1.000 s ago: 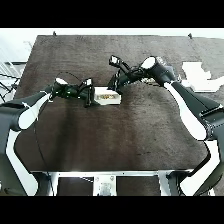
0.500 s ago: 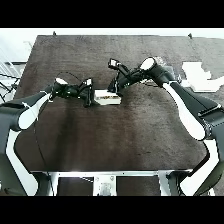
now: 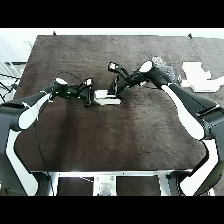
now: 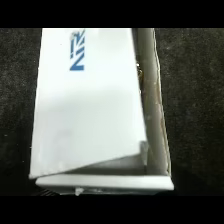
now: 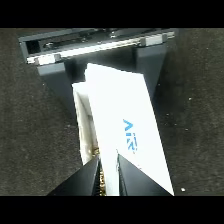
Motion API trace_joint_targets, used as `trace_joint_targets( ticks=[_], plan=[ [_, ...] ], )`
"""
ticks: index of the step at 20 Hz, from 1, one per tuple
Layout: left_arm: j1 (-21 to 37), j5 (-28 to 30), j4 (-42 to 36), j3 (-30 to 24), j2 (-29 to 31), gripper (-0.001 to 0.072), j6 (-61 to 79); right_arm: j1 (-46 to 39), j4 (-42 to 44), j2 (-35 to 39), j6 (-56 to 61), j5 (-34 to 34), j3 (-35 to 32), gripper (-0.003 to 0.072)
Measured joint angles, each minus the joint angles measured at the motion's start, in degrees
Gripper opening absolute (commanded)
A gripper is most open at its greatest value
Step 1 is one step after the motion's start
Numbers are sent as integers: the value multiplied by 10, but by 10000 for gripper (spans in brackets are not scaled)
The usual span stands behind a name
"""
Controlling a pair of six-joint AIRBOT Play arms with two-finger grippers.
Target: Fold the box and place the chain.
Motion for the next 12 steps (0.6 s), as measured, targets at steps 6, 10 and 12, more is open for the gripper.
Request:
trace_joint_targets(
  ticks=[6, 10, 12],
  plan=[
    [0, 0, 1, 0, 0, 417, 2, 0, -2, 0, 1, 10, -32, 210],
    [0, 0, 1, 0, 0, 417, 1, -1, 3, 0, 0, 16, -37, 248],
    [0, 0, 1, 0, 0, 417, 1, -2, 7, 0, 0, 19, -33, 248]
  ],
)
